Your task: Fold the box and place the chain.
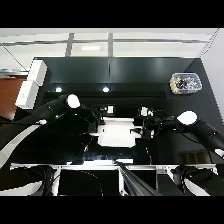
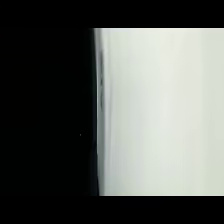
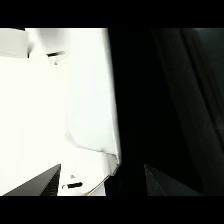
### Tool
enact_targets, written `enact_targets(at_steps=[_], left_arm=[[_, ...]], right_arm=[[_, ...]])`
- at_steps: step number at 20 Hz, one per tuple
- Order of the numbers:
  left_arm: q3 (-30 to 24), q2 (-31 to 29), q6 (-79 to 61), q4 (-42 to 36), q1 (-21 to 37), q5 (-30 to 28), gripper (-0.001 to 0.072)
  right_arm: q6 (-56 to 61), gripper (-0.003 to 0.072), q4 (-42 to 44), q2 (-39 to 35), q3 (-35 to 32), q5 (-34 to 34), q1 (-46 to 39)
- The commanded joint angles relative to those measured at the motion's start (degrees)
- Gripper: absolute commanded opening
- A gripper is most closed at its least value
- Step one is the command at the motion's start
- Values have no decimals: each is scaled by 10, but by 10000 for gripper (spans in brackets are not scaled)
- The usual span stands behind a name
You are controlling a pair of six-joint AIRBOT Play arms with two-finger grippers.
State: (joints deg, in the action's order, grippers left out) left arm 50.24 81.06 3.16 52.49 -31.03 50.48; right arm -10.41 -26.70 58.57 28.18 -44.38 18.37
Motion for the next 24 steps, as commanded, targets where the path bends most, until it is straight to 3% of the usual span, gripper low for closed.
enact_targets(at_steps=[1,5,8,10,12,14,24], left_arm=[[1,-4,-4,-2,-1,-9,25],[1,-4,-2,-2,-2,-10,26],[1,-4,-2,-2,-2,-9,26],[1,-4,-2,-2,-2,-9,26],[0,-4,-2,-2,-2,-10,26],[0,-3,-2,-2,-2,-10,26],[0,7,0,-2,-2,-4,26]], right_arm=[[-15,600,12,12,0,-9,0],[-24,600,-5,23,0,22,-4],[28,600,-108,14,0,24,-23],[104,600,-185,11,0,-45,-21],[150,600,-188,11,0,-128,-15],[176,600,-188,11,0,-147,10],[177,600,-148,14,0,-18,112]])
